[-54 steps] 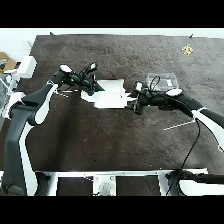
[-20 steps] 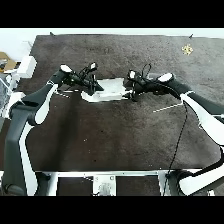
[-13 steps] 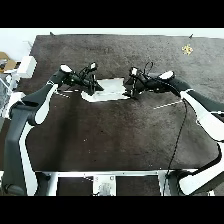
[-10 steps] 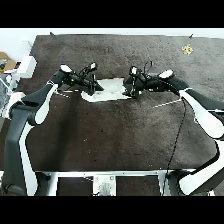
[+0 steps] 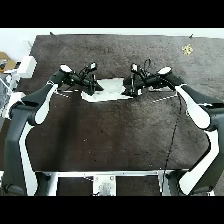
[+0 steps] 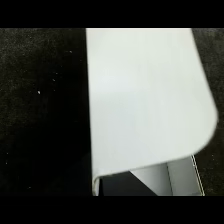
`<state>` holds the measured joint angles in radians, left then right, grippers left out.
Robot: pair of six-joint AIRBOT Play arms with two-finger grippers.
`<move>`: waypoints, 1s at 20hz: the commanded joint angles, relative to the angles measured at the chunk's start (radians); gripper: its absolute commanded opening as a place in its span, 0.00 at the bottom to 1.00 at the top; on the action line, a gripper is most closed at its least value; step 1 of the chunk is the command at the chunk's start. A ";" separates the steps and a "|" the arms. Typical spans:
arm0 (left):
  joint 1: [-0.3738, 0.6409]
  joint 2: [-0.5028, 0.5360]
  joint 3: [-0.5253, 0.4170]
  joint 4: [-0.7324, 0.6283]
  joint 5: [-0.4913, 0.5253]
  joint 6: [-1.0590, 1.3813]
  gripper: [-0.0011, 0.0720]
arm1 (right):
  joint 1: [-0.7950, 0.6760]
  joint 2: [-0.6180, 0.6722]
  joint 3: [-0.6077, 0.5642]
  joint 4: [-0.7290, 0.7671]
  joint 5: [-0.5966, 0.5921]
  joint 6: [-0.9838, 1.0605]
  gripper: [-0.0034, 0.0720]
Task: Fold the box and place the chain.
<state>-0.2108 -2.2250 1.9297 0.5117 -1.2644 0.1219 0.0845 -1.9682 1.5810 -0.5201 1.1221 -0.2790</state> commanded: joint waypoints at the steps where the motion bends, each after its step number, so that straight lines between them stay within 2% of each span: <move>1: 0.000 0.000 0.000 0.000 0.000 0.000 0.03 | 0.000 -0.039 0.031 0.000 0.047 -0.008 0.88; 7: 0.000 0.000 0.000 0.000 -0.002 -0.001 0.03 | 0.026 -0.059 0.035 -0.007 0.074 -0.067 0.88; 11: 0.000 0.000 0.000 0.000 -0.002 -0.001 0.03 | 0.029 -0.116 0.092 -0.006 0.114 -0.056 0.88; 20: 0.000 0.000 0.000 0.000 -0.002 -0.001 0.03 | 0.029 -0.156 0.106 -0.007 0.113 -0.057 0.88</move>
<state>-0.2108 -2.2250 1.9297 0.5114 -1.2675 0.1219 0.1123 -2.1109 1.6833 -0.5282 1.2304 -0.3374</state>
